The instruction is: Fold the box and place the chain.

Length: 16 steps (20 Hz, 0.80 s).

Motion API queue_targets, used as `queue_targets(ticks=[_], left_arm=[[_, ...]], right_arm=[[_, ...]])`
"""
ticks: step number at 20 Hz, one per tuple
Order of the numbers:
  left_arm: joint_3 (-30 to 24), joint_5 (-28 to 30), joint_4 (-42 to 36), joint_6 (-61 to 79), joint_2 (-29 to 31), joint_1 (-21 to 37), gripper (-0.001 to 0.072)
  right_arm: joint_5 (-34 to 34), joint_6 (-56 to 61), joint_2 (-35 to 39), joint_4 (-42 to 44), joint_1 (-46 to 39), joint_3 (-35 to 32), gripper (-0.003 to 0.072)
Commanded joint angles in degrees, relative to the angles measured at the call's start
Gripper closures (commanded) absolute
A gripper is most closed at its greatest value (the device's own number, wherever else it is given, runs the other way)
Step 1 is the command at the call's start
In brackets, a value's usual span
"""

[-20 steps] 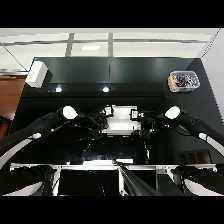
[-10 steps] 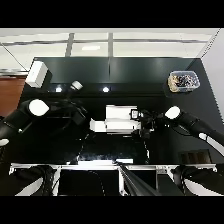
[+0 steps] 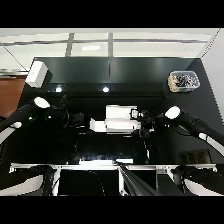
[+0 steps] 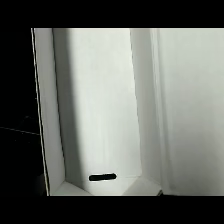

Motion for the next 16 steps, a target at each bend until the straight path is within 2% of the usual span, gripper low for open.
queue_targets(ticks=[1,5,8,9,10,11,12,13,16], left_arm=[[-0.04,0.81,-8.37,1.86,-4.48,-3.23,0.0683],[0.02,3.08,-12.33,4.94,-4.81,-6.43,0.0683],[0.66,2.1,-12.04,6.51,-4.5,-6.45,0.0671],[0.94,1.88,-12.07,7.41,-4.11,-6.14,0.0585],[1.29,1.64,-11.85,7.45,-3.45,-5.73,0.0469],[1.62,1.57,-11.76,7.48,-2.75,-5.09,0.0325],[2.03,1.31,-11.58,7.45,-2.21,-4.28,0.0126],[2.58,0.79,-11.5,7.45,-1.9,-3.3,-0.0004],[3.93,-1.11,-11.47,8.11,-1.9,-2.73,-0.0004]], right_arm=[[0.0,0.81,0.0,-0.02,0.07,0.04,0.0517],[-0.04,0.79,0.0,-0.04,0.07,0.04,0.0517],[-0.04,0.79,0.0,-0.04,0.07,0.04,0.0516],[-0.04,0.79,0.0,-0.04,0.07,0.04,0.0516],[-0.04,0.79,0.0,-0.07,0.07,0.04,0.0516],[-0.07,0.79,0.0,-0.07,0.07,0.04,0.0517],[-0.07,0.79,0.0,-0.07,0.07,0.04,0.0516],[-0.07,0.79,0.0,-0.07,0.07,0.04,0.0516],[-0.04,0.79,0.0,-0.04,0.07,0.04,0.0517]])
